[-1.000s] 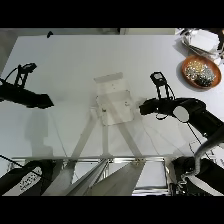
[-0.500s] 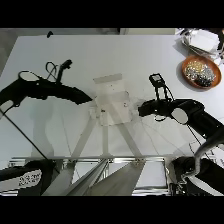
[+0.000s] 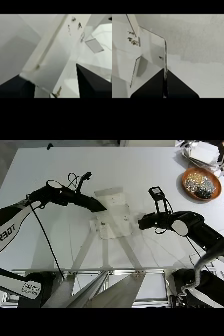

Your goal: Fold the box and place the chain.

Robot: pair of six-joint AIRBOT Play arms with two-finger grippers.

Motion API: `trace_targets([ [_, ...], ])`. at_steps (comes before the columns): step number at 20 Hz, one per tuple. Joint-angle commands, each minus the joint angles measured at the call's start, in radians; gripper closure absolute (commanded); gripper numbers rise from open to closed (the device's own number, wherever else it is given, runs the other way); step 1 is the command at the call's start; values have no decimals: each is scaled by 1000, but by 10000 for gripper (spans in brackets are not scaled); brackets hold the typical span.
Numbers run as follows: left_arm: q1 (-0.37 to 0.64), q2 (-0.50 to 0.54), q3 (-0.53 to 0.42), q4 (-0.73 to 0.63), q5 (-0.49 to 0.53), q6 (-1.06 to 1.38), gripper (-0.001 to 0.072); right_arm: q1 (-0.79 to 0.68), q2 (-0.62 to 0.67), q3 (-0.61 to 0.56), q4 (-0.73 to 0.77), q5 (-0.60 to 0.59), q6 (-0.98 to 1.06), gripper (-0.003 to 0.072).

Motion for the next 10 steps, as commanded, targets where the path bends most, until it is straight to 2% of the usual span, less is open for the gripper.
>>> trace_targets([
  [1, -5, -51, 29, 48, -114, 19, 190, 1, 1, 0, 0, 4, 0, 676],
  [2, -5, -52, 29, 49, -121, 37, 227, 1, 1, 0, 0, 4, 0, 676],
  [3, -5, -51, 29, 36, -124, 59, 309, 1, 1, 0, 1, 4, 0, 676],
  [4, -5, -51, 29, 22, -123, 77, 438, 1, 1, 0, 1, 5, 0, 676],
  [5, -5, -51, 29, 12, -123, 96, 497, 1, 1, 0, 1, 5, 0, 676],
  [6, -5, -51, 29, 6, -122, 105, 520, 1, 1, 0, 1, 5, 0, 676],
  [8, -5, -51, 29, 5, -140, 152, 688, 1, 2, 0, 10, 6, 0, 676],
  [9, -5, -48, 29, 5, -149, 169, 706, 1, 5, 0, 29, 6, 0, 665],
  [10, -5, -40, 29, 11, -151, 169, 707, 1, 11, 3, 48, 13, 0, 592],
])
